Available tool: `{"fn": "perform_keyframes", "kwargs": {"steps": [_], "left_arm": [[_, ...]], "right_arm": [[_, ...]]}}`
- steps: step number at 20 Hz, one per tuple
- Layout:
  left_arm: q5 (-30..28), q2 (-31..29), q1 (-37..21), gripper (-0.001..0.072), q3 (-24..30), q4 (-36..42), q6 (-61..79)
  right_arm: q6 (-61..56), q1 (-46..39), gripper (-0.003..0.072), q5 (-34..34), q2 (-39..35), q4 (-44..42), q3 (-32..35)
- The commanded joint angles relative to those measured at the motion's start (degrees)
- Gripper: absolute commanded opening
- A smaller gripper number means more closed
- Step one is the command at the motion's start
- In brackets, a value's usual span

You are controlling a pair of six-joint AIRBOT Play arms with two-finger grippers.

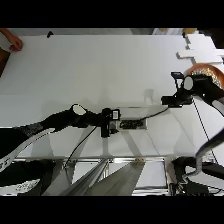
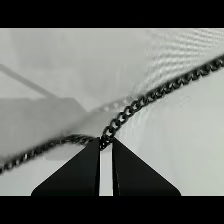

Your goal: Fold the box and place the chain.

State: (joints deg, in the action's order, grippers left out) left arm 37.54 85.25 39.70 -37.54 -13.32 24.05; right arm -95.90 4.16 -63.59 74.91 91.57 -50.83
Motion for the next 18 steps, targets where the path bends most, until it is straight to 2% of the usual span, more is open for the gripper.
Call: {"fn": "perform_keyframes", "kwargs": {"steps": [1,5,10,14,18], "left_arm": [[0.0,0.0,0.0,0.0333,0.0,0.0,0.0],[0.0,0.0,0.0,0.0333,0.0,0.0,0.0],[0.0,0.0,0.0,0.0333,0.0,0.0,0.0],[0.0,0.0,0.0,0.0333,0.0,0.0,0.0],[0.0,0.0,0.0,0.0333,0.0,0.0,0.0]], "right_arm": [[1.5,1.4,0.0022,-4.7,-8.1,-0.4,-0.1],[1.6,7.8,0.0022,-11.1,-19.4,-2.1,-0.1],[0.0,18.1,0.0022,-13.7,-28.2,-9.3,-0.1],[-2.3,25.1,0.0023,-12.3,-30.1,-12.6,-0.1],[-4.8,31.2,0.0023,-5.3,-30.0,-16.0,-0.1]]}}
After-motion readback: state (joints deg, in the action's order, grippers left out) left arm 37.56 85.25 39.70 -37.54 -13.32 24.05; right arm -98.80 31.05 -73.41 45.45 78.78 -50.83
